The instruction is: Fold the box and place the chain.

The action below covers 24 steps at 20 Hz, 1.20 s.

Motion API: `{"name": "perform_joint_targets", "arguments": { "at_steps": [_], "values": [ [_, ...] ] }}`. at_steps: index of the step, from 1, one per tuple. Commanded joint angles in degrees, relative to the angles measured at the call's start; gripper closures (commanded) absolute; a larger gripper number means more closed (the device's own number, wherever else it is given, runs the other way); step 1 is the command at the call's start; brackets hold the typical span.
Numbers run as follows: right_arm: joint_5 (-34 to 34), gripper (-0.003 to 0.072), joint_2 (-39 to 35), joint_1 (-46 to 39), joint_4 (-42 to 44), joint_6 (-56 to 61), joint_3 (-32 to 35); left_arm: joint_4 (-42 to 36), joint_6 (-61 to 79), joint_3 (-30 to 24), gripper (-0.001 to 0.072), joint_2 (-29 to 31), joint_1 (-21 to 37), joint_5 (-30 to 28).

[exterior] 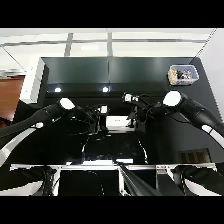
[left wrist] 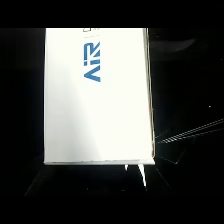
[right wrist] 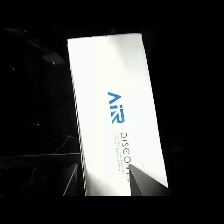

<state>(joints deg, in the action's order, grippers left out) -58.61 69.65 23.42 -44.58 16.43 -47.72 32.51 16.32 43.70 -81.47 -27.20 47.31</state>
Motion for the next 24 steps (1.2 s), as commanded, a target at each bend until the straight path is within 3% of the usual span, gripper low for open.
{"name": "perform_joint_targets", "arguments": {
  "at_steps": [1,3,4,5,7,9,11,24],
  "values": [
    [-1.40,0.0302,-4.04,-0.20,-0.33,3.19,-0.09,-0.04,-0.07,-0.02,0.0234,0.00,0.04,-0.09],
    [-2.89,0.0304,-7.10,-1.49,-0.20,10.84,-0.09,-0.04,-0.09,-0.02,0.0234,0.00,0.04,-0.09],
    [-3.30,0.0452,-7.74,-2.58,-0.07,18.71,0.20,-0.04,-0.07,-0.02,0.0234,0.00,0.04,-0.11],
    [-3.69,0.0665,-7.56,-4.26,0.96,28.68,1.40,-0.04,-0.07,-0.02,0.0234,0.00,0.04,-0.09],
    [-1.36,0.0672,-7.43,-7.41,11.89,36.35,7.45,-0.04,-0.07,-0.02,0.0234,0.00,0.04,-0.31],
    [-0.02,0.0672,-7.41,-8.44,28.63,31.26,13.73,-0.04,-0.07,-0.02,0.0234,0.00,0.04,-0.28],
    [2.40,0.0672,-6.93,-8.02,35.08,29.86,16.39,-0.04,-0.07,-0.02,0.0234,0.00,0.04,-0.26],
    [8.94,0.0672,-0.46,-5.79,22.91,40.39,16.41,-0.04,-0.07,-0.02,0.0234,0.00,0.04,-0.26]
  ]
}}
